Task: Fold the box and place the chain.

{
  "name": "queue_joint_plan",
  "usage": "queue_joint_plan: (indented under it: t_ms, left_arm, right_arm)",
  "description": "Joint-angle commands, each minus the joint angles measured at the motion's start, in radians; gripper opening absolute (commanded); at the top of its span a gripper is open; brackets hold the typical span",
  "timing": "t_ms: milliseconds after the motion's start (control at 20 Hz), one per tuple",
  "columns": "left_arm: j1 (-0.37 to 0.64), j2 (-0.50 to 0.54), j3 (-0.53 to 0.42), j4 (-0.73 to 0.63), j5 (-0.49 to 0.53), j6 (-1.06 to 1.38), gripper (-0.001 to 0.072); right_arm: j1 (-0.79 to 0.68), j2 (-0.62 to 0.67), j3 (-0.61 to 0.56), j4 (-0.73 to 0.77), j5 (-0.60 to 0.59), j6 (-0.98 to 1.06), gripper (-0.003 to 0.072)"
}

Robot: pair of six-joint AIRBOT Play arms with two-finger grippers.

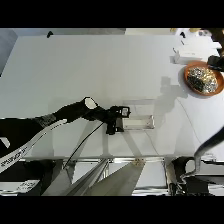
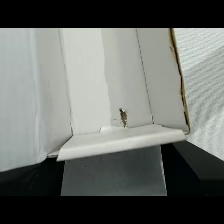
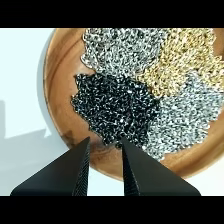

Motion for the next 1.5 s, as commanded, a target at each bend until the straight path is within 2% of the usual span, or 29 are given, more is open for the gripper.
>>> queue_joint_plan:
  t_ms: [0, 150, 200, 250, 600, 650, 700, 800, 850, 900, 1100, 1450]
  left_arm:
    - [0.0, 0.001, 0.0, 0.0, 0.0, 0.0, 0.0272]
    - [0.0, 0.001, 0.0, 0.0, 0.0, 0.0, 0.0272]
    - [0.0, 0.001, 0.0, 0.0, 0.0, 0.0, 0.0272]
    - [0.0, 0.001, 0.0, 0.0, 0.0, 0.0, 0.0272]
    - [0.0, 0.001, 0.0, 0.0, 0.0, 0.0, 0.0272]
    - [0.0, 0.001, 0.0, 0.0, 0.0, 0.0, 0.0272]
    - [0.0, 0.001, 0.0, 0.0, 0.0, 0.0, 0.0272]
    - [0.0, 0.001, 0.0, 0.0, 0.0, 0.0, 0.0272]
    - [0.0, 0.001, 0.0, 0.0, 0.0, 0.0, 0.0272]
    - [0.0, 0.001, 0.0, 0.0, 0.0, 0.0, 0.0272]
    - [0.0, 0.001, 0.0, 0.0, 0.0, 0.0, 0.0272]
    - [0.0, 0.001, 0.0, 0.0, 0.0, 0.0, 0.0272]
  right_arm:
    - [-0.001, -0.101, 0.0, 0.018, 0.008, 0.0, 0.0224]
    - [0.0, -0.207, 0.0, 0.03, -0.017, 0.016, 0.0224]
    - [0.0, -0.23, 0.0, 0.03, -0.026, 0.035, 0.0239]
    - [0.0, -0.248, 0.0, 0.031, -0.031, 0.044, 0.0287]
    - [-0.001, -0.288, 0.0, 0.032, -0.073, 0.075, 0.0288]
    - [-0.001, -0.291, 0.0, 0.029, -0.073, 0.083, 0.0254]
    - [-0.001, -0.291, 0.0, 0.03, -0.074, 0.083, 0.0172]
    - [-0.001, -0.291, 0.0, 0.029, -0.073, 0.083, 0.0072]
    - [-0.001, -0.29, 0.0, 0.03, -0.068, 0.082, 0.0027]
    - [0.0, -0.286, 0.0, 0.029, -0.05, 0.069, 0.0014]
    - [-0.001, -0.201, 0.0, 0.015, 0.014, 0.021, 0.0014]
    - [0.0, 0.08, 0.0, 0.024, 0.137, -0.042, 0.0014]
